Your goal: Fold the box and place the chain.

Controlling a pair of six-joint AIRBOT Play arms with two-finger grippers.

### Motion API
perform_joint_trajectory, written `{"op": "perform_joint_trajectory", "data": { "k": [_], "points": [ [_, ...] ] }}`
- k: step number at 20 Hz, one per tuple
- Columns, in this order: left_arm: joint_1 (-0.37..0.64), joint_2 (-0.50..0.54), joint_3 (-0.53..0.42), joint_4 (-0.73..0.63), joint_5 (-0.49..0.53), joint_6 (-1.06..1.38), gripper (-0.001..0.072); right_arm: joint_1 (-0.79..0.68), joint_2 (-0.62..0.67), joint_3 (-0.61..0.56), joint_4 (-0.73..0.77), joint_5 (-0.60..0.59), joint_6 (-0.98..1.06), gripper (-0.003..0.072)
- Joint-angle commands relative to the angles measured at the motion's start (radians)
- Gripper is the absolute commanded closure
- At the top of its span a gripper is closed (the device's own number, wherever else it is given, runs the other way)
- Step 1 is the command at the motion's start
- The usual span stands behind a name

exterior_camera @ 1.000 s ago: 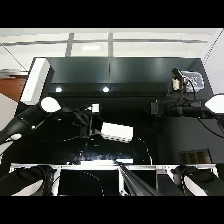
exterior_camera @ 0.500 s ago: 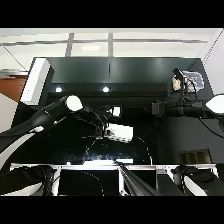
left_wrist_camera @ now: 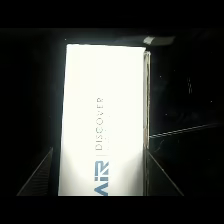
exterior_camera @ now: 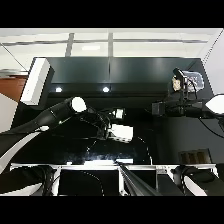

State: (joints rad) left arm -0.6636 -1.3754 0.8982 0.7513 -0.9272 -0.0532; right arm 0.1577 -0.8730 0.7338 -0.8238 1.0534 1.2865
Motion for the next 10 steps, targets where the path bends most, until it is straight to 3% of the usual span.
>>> {"op": "perform_joint_trajectory", "data": {
  "k": [1, 10],
  "points": [
    [-0.009, -0.003, 0.002, 0.0, -0.001, -0.008, -0.0007, 0.0, 0.0, 0.001, 0.0, 0.0, 0.0, 0.0658],
    [-0.009, -0.005, 0.001, 0.019, 0.005, -0.051, -0.001, 0.0, 0.0, 0.001, 0.0, 0.0, 0.0, 0.0657]
  ]
}}
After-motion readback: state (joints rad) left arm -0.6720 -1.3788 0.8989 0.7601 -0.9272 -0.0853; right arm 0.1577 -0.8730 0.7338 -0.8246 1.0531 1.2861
